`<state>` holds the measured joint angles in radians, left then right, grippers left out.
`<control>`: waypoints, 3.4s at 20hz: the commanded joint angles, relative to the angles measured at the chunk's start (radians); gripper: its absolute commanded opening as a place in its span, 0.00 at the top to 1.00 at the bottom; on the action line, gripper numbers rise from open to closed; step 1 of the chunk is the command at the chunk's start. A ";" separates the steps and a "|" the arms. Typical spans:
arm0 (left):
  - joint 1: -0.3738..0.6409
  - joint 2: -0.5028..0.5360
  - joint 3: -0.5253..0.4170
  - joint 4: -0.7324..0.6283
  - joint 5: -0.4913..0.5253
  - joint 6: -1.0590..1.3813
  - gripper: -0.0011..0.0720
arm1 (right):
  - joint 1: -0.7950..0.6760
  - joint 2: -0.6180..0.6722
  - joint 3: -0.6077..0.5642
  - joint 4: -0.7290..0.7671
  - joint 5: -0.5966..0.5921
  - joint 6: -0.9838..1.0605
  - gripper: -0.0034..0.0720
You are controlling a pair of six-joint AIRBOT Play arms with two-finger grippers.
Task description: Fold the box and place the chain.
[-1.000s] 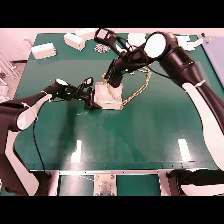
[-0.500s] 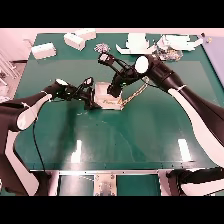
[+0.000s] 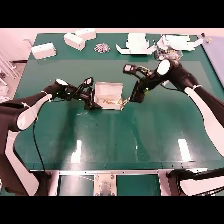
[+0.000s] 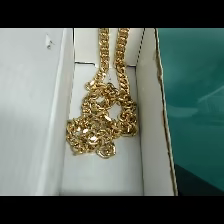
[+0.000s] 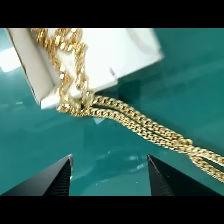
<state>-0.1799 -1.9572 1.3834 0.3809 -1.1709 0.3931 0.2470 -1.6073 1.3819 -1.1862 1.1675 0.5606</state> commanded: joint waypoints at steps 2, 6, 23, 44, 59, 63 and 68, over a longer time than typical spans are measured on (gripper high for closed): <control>0.000 0.001 0.000 0.000 0.000 0.000 0.12 | -0.035 -0.075 -0.069 0.161 -0.053 -0.288 0.20; 0.000 0.001 0.000 0.000 0.000 0.000 0.12 | -0.026 -0.129 -0.069 0.271 -0.060 -0.378 0.20; 0.000 0.001 0.000 0.000 0.000 0.000 0.12 | -0.003 -0.195 -0.068 0.280 -0.087 -0.455 0.46; 0.000 0.001 0.000 0.000 0.001 0.000 0.12 | -0.021 0.065 -0.052 0.229 -0.083 -0.267 0.95; 0.000 0.001 0.000 0.000 0.001 0.000 0.12 | 0.197 0.310 0.324 0.232 -0.262 -0.013 0.96; 0.000 0.001 0.000 0.000 0.001 0.000 0.12 | 0.237 0.310 0.323 0.225 -0.266 0.035 0.96; 0.000 0.001 0.000 0.000 0.001 0.000 0.12 | 0.237 0.310 0.322 0.172 -0.190 0.109 0.95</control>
<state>-0.1799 -1.9572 1.3834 0.3809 -1.1702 0.3935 0.4778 -1.2980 1.7016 -0.9855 0.9360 0.6186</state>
